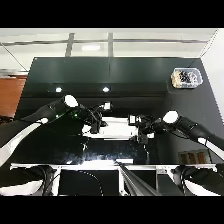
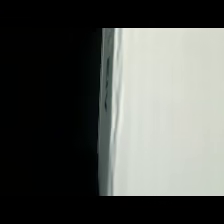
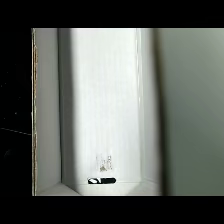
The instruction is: Fold the box and place the chain.
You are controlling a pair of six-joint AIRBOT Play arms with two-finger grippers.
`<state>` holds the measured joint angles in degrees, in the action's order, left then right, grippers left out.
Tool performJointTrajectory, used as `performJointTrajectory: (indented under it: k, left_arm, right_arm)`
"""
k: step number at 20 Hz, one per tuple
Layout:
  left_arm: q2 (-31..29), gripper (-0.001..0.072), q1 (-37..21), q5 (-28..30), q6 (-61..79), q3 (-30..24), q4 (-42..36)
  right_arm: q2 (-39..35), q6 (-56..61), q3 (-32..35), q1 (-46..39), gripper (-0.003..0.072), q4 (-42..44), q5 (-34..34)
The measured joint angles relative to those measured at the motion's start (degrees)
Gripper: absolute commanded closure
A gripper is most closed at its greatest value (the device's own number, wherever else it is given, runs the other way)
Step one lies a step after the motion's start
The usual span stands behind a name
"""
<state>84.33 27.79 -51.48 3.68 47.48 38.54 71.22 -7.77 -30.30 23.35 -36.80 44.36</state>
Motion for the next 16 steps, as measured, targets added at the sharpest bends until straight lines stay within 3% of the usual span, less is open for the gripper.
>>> performJointTrajectory:
  k: [3, 4, 5, 7, 9, 10, 12, 14, 16]
  left_arm:
    - [0.0, 0.0679, 0.0, 0.0, 0.0, 0.0, 0.0]
    - [0.0, 0.0679, 0.0, 0.0, 0.0, 0.0, 0.0]
    - [0.0, 0.0679, 0.0, 0.0, 0.0, 0.0, 0.0]
    - [0.0, 0.067, 0.0, 0.0, 0.0, 0.0, 0.0]
    - [0.0, 0.047, 0.0, -0.2, -0.1, 0.3, 0.3]
    - [-0.1, 0.0406, 0.0, -0.7, -0.3, 0.7, 0.3]
    - [-0.5, 0.0392, 0.0, -2.9, -1.2, 1.9, 1.2]
    - [-1.8, 0.0266, 0.0, -4.9, -3.3, 3.0, 4.1]
    - [-4.2, 0.0266, 0.0, -6.3, -7.0, 3.7, 8.7]
  right_arm:
    - [0.0, 0.0, 0.0, 0.0, 0.008, -0.1, 0.0]
    - [0.0, -0.1, 0.0, 0.0, 0.0223, -0.1, 0.0]
    - [0.0, -0.1, 0.0, 0.0, 0.026, -0.2, -0.1]
    - [0.0, -0.1, 0.0, 0.0, 0.026, -0.3, 0.0]
    - [0.0, 0.0, 0.0, 0.0, 0.026, -0.3, 0.1]
    - [0.0, 0.0, 0.0, 0.0, 0.026, -0.3, 0.1]
    - [0.0, 0.0, 0.0, 0.0, 0.0259, -0.3, 0.2]
    - [0.0, -0.1, 0.0, 0.0, 0.026, -0.3, 0.2]
    - [0.0, -0.2, 0.0, 0.0, 0.026, -0.3, 0.2]
